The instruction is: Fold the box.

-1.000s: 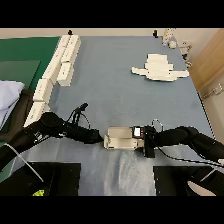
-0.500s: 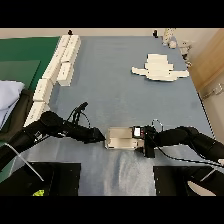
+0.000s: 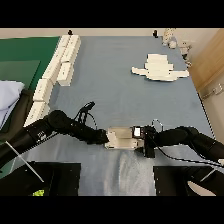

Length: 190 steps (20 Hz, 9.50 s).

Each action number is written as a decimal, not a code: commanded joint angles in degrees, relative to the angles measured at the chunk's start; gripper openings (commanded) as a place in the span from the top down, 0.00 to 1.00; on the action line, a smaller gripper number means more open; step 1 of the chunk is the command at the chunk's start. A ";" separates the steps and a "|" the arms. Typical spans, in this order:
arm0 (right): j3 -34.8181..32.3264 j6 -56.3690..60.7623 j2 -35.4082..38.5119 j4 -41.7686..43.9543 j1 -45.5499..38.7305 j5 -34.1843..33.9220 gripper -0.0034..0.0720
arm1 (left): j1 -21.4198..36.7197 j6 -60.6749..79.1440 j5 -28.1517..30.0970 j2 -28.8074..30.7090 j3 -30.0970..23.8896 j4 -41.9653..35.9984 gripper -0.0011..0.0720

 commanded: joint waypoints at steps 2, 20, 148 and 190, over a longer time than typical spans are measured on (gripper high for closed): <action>-0.02 0.00 0.04 0.02 0.02 0.00 0.41 | -8.11 -18.25 2.75 -0.04 4.15 14.91 0.58; -0.02 0.00 0.04 0.02 0.02 0.00 0.41 | -26.14 -50.95 -9.51 -19.65 21.75 46.12 0.58; -0.02 0.00 0.04 0.00 0.02 0.00 0.41 | -4.07 108.19 18.01 -11.69 -7.63 -23.45 0.34; 9.73 78.53 -5.51 8.07 3.72 16.92 0.77 | -4.07 108.19 17.97 -11.69 -7.61 -23.45 0.34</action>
